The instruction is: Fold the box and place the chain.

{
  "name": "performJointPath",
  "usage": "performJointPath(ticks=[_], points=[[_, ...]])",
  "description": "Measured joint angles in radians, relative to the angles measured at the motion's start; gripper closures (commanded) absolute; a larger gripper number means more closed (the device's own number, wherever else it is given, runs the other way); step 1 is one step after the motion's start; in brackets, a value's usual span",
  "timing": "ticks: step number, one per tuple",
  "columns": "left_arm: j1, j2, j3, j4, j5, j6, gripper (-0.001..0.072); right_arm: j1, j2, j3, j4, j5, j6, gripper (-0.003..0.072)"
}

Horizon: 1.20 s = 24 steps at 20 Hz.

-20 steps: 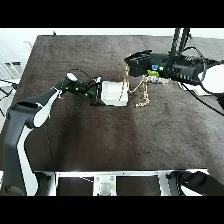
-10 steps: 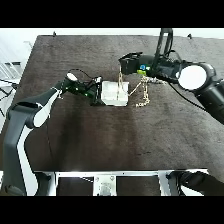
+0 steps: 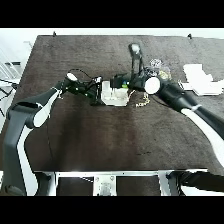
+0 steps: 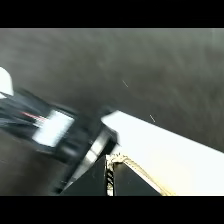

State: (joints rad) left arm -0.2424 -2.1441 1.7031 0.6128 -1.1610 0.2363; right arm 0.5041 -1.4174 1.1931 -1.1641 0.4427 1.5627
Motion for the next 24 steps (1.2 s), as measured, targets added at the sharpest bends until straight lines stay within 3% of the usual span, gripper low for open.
performJointPath(ticks=[1,2,3,4,11,14,18,24], points=[[0.000,0.000,0.000,0.000,0.000,0.000,0.0252,0.000,-0.033,-0.011,0.002,-0.012,0.000,0.0613],[0.000,0.000,0.000,0.000,0.000,0.000,0.0252,0.000,-0.057,-0.019,0.002,-0.019,0.000,0.0437],[0.000,0.000,0.000,0.000,0.000,0.000,0.0253,0.000,-0.074,-0.025,0.002,-0.028,0.000,0.0316],[0.000,0.000,0.000,0.000,0.000,0.000,0.0252,-0.002,-0.084,-0.029,0.002,-0.033,-0.001,0.0294],[0.000,0.000,0.000,0.000,0.000,0.000,0.0252,-0.136,-0.039,-0.040,-0.053,0.038,-0.002,0.0292],[0.000,0.000,0.000,0.000,0.000,0.000,0.0253,-0.253,-0.059,-0.041,-0.053,0.054,0.003,0.0244],[0.000,0.000,0.000,0.000,0.000,0.000,0.0252,-0.377,-0.170,0.001,0.018,0.057,-0.011,0.0244],[0.000,0.000,0.000,0.000,0.000,0.000,0.0253,-0.424,-0.384,0.175,0.078,0.059,-0.026,0.0244]])
